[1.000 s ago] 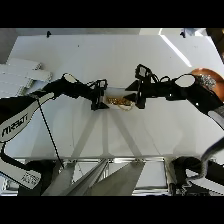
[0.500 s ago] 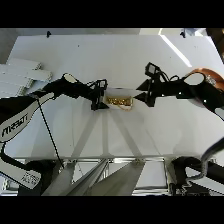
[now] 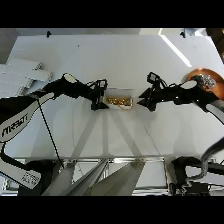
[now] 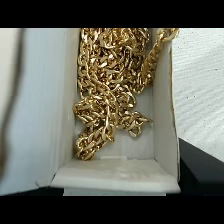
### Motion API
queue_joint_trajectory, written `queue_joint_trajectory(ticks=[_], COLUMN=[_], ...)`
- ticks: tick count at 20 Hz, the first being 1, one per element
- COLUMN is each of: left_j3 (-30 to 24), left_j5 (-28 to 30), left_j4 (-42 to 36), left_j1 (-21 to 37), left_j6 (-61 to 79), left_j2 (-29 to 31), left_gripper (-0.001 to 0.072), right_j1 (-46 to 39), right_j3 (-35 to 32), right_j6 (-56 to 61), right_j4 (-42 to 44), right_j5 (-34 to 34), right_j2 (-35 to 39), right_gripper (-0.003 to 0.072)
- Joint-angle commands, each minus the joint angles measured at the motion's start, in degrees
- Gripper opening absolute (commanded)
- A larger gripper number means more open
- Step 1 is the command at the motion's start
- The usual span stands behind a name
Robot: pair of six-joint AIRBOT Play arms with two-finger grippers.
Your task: Fold the box and place the chain.
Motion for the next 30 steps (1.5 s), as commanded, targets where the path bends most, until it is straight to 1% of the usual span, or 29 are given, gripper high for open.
queue_joint_trajectory(ticks=[1, 7, 10, 11, 13, 14, 15, 16, 18, 19, 21, 23, 24, 25, 26, 27, 30], left_j3=[0.0, 0.0, 0.0, 0.0, 0.0, 0.0, 0.0, 0.0, 0.0, 0.0, 0.0, 0.0, 0.0, 0.0, 0.0, 0.0, 0.0], left_j5=[0.0, 0.0, 0.0, 0.0, 0.0, 0.0, 0.0, 0.0, 0.0, 0.0, 0.0, 0.0, 0.0, 0.0, 0.0, 0.0, 0.0], left_j4=[0.0, 0.0, 0.0, 0.0, 0.0, 0.0, 0.0, 0.0, 0.0, 0.0, 0.0, 0.0, 0.0, 0.0, 0.0, 0.0, 0.0], left_j1=[0.0, 0.0, 0.0, 0.0, 0.0, 0.0, 0.0, 0.0, 0.0, 0.0, 0.0, 0.0, 0.0, 0.0, 0.0, 0.0, 0.0], left_j6=[0.0, 0.0, 0.0, 0.0, 0.0, 0.0, 0.0, 0.0, 0.0, 0.0, 0.0, 0.0, 0.0, 0.0, 0.0, 0.0, 0.0], left_j2=[0.0, 0.0, 0.0, 0.0, 0.0, 0.0, 0.0, 0.0, 0.0, 0.0, 0.0, 0.0, 0.0, 0.0, 0.0, 0.0, 0.0], left_gripper=[0.0346, 0.0346, 0.0346, 0.0346, 0.0346, 0.0346, 0.0346, 0.0346, 0.0346, 0.0346, 0.0346, 0.0346, 0.0346, 0.0346, 0.0346, 0.0346, 0.0346], right_j1=[2.2, 3.3, 3.4, 3.3, 3.3, 3.3, 3.3, 3.4, 3.4, 3.4, 3.4, 3.3, 3.3, 3.3, 3.3, 3.0, -1.0], right_j3=[-0.1, -0.1, -0.1, -0.1, -0.1, -0.1, -0.1, -0.1, -0.1, -0.1, -0.1, -0.1, -0.1, -0.1, -0.1, -0.1, -0.1], right_j6=[-4.4, -4.7, -6.1, -7.1, -7.8, -7.8, -7.8, -7.8, -8.7, -9.4, -9.4, -9.3, -9.3, -9.2, -8.0, -7.2, -11.3], right_j4=[4.3, 4.7, 4.7, 4.8, 5.7, 6.0, 6.0, 6.0, 6.3, 7.0, 7.9, 7.3, 7.3, 7.5, 7.6, 7.6, 7.5], right_j5=[-0.2, -0.6, -4.8, -6.1, -8.1, -9.0, -9.8, -10.6, -10.8, -10.8, -10.5, -10.1, -10.1, -9.8, -8.0, -5.8, 1.1], right_j2=[-2.9, -2.9, -2.9, -2.9, -2.9, -2.9, -2.9, -2.9, -2.9, -3.0, -3.0, -3.0, -3.0, -3.0, -3.0, -3.0, -3.5], right_gripper=[0.0367, 0.0366, 0.0359, 0.0294, 0.0258, 0.0199, 0.0175, 0.0168, 0.0053, 0.0025, 0.0008, 0.0020, 0.0121, 0.0313, 0.0333, 0.0332, 0.0326])
